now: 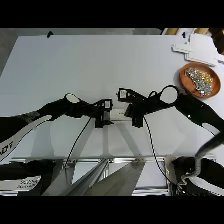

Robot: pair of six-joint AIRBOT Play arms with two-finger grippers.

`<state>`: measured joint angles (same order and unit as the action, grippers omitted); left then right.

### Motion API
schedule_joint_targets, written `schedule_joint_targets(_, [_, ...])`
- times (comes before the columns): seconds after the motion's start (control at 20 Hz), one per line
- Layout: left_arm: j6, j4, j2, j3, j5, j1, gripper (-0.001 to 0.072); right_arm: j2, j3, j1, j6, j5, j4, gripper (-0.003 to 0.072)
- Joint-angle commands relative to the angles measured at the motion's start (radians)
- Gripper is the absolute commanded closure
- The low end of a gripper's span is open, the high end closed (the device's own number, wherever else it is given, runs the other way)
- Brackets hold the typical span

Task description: Fold the box and place the chain.

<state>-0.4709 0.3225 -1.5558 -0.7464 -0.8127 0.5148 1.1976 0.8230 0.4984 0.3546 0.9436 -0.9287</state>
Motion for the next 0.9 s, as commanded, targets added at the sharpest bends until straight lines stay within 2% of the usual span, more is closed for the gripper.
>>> schedule_joint_targets(0.0, [0.0,0.0,0.001,0.0,0.0,0.0,0.07,0.0,-0.013,0.0,0.0,-0.017,-0.021,0.0665])
schedule_joint_targets(0.55, [0.0,0.0,0.001,0.0,0.0,0.0,0.07,0.005,-0.051,0.0,0.0,-0.021,-0.018,0.0665])
schedule_joint_targets(0.85, [0.0,0.0,0.001,0.0,0.0,0.0,0.07,0.074,-0.051,0.001,-0.001,-0.001,0.046,0.0665])
